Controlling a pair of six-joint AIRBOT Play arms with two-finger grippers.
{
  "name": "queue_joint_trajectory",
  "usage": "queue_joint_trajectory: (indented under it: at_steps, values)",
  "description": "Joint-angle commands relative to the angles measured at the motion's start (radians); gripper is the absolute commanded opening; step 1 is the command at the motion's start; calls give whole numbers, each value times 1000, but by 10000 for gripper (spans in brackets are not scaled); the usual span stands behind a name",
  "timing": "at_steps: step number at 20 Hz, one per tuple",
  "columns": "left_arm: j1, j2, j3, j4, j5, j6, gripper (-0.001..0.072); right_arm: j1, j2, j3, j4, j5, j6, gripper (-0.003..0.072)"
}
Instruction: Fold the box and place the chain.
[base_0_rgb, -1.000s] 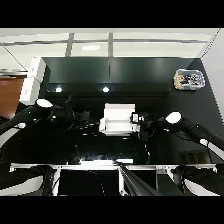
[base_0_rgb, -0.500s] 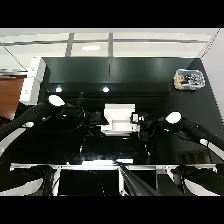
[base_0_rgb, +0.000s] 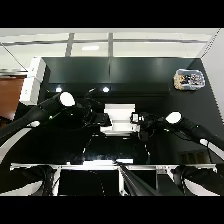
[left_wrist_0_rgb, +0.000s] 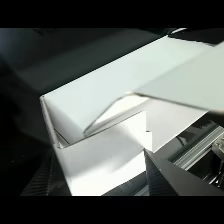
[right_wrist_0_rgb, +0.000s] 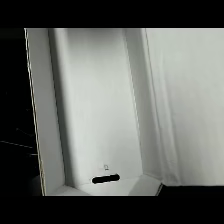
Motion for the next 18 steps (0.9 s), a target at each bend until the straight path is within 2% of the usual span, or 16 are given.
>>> queue_joint_trajectory:
  at_steps: [1,4,6,7,10,15,18]
  values:
    - [-21,2,18,39,-19,-60,615,1,0,1,0,0,0,240]
    - [-41,2,18,39,-8,-93,614,1,0,1,0,0,0,240]
    - [-55,2,19,38,10,-121,497,1,0,1,0,0,0,240]
    - [-64,2,19,39,23,-134,489,1,0,1,0,0,0,240]
    - [-77,1,19,42,55,-156,489,1,0,1,0,0,0,240]
    - [-93,1,19,207,64,-295,488,1,0,1,0,0,0,240]
    - [-104,0,20,257,69,-334,488,1,0,1,0,0,0,240]
